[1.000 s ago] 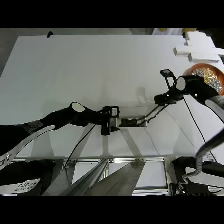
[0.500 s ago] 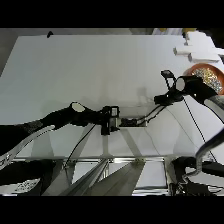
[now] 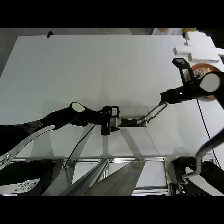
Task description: Fold the box and place the chain.
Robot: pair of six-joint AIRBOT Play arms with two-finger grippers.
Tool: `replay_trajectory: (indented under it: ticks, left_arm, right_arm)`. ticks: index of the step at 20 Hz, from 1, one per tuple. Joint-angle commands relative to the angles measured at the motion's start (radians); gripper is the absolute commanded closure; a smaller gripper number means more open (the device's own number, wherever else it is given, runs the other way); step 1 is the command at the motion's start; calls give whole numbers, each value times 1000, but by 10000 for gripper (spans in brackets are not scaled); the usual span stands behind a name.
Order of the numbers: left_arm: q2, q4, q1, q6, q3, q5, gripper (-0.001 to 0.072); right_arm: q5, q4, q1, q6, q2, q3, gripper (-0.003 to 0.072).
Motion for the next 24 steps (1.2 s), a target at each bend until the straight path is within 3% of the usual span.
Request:
replay_trajectory:
  ticks: [1,6,10,14,17,24]
  left_arm:
    - [0,0,0,0,0,0,677]
    - [0,0,0,0,0,0,677]
    - [0,0,0,0,0,0,677]
    - [0,0,0,0,0,0,677]
    - [0,0,0,0,0,0,677]
    - [0,0,0,0,0,0,677]
  right_arm:
    - [103,249,0,-98,148,1,677]
    - [170,505,0,-180,227,1,676]
    - [213,614,0,-228,227,1,676]
    - [185,717,1,-301,227,-9,676]
    - [85,717,53,-335,227,-80,676]
    - [-104,485,252,-328,129,-216,675]
